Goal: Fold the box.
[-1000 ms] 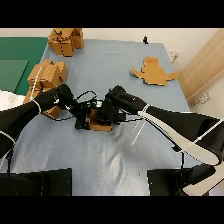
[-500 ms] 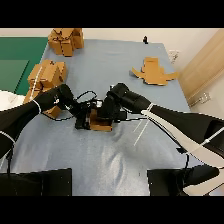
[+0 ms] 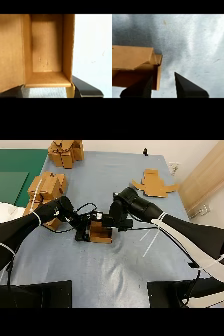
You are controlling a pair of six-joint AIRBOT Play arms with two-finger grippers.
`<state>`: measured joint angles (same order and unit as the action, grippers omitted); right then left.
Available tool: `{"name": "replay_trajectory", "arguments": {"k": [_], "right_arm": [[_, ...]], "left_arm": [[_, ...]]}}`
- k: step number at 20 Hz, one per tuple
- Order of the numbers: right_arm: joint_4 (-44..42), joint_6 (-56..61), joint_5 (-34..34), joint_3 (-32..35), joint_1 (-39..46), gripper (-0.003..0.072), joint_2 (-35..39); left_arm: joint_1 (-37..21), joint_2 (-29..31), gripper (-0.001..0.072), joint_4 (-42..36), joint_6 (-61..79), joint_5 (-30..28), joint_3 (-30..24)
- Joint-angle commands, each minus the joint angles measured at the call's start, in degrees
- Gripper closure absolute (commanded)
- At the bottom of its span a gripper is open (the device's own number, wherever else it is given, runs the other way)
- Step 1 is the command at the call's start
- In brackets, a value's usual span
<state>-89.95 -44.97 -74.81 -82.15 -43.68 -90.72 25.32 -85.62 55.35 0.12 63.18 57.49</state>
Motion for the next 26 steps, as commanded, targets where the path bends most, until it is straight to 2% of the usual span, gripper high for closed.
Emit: {"name": "replay_trajectory", "arguments": {"k": [1,2,4,8,10,11,12,14,15,16,18,20,23,26], "right_arm": [[-0.83,-3.19,-1.84,0.02,1.55,0.0275,0.85],[-1.01,-3.61,-1.79,0.02,1.81,0.0291,0.85],[0.35,-3.69,-1.99,0.04,1.95,0.0682,1.20],[4.28,-6.97,-3.30,2.14,3.39,0.0685,5.05],[2.99,-9.14,0.31,8.09,6.62,0.0688,8.55],[-1.49,-11.96,5.75,12.52,9.22,0.0689,10.62],[-10.84,-17.99,14.14,17.90,13.20,0.0690,12.87],[-34.88,-40.26,31.28,28.09,21.55,0.0689,16.31],[-44.96,-50.73,36.59,32.00,25.79,0.0690,16.85],[-51.39,-57.86,37.99,34.10,29.62,0.0689,16.28],[-62.29,-71.06,32.87,33.38,34.97,0.0689,11.85],[-73.26,-86.12,22.36,27.19,34.82,0.0689,4.31],[-72.72,-93.48,10.47,15.13,29.00,0.0688,-4.90],[-71.17,-96.37,1.42,9.62,23.08,0.0684,-6.95]], "left_arm": [[0.00,-0.02,0.0426,0.00,0.00,-0.02,-0.02],[0.00,-0.02,0.0426,0.02,0.00,-0.02,-0.02],[0.00,-0.02,0.0426,0.02,0.00,0.00,-0.02],[-0.02,-0.02,0.0426,0.02,0.00,-0.02,-0.02],[-0.02,-0.02,0.0426,0.02,0.00,-0.04,-0.02],[-0.02,-0.02,0.0426,0.02,0.00,-0.07,-0.02],[-0.02,-0.02,0.0426,0.02,0.00,-0.07,-0.02],[-0.02,-0.02,0.0426,0.02,0.00,-0.04,-0.02],[-0.02,-0.02,0.0426,0.02,0.00,0.00,-0.02],[-0.02,-0.02,0.0426,0.00,-0.02,0.04,-0.02],[-0.02,-0.02,0.0426,-0.02,0.00,0.00,-0.02],[-0.02,-0.02,0.0426,0.00,0.02,-0.24,-0.02],[-0.02,-0.02,0.0426,0.00,-0.17,0.09,-0.02],[-0.02,-0.02,0.0426,0.02,-0.17,0.00,-0.02]]}}
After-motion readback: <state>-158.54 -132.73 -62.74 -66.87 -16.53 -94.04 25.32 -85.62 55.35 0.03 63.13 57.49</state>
